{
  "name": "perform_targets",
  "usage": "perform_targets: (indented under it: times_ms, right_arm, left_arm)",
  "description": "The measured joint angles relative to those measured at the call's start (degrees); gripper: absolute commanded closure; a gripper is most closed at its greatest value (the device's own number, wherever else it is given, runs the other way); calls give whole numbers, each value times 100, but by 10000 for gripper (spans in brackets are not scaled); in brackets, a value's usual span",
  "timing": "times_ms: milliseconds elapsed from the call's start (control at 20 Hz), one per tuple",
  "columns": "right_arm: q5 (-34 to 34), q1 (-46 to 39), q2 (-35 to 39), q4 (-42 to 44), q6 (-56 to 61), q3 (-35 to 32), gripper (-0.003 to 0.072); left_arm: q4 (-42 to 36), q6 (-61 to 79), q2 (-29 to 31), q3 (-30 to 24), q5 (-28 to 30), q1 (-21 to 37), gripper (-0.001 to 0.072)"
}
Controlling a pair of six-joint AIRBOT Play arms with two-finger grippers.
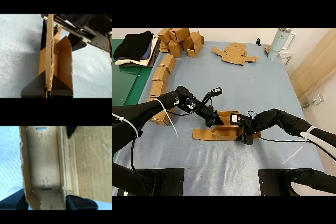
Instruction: Fold the box.
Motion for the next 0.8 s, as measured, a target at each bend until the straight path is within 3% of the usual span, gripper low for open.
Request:
perform_targets:
  times_ms: [700, 800]
  right_arm:
    - [-11, -9, 0, -11, 7, 0, 164]
    - [-20, -7, 0, -4, 4, 0, 164]
  left_arm:
    - [-437, 0, -2, -2, 243, 0, 690]
    - [-507, -4, -2, 0, 236, 7, 256]
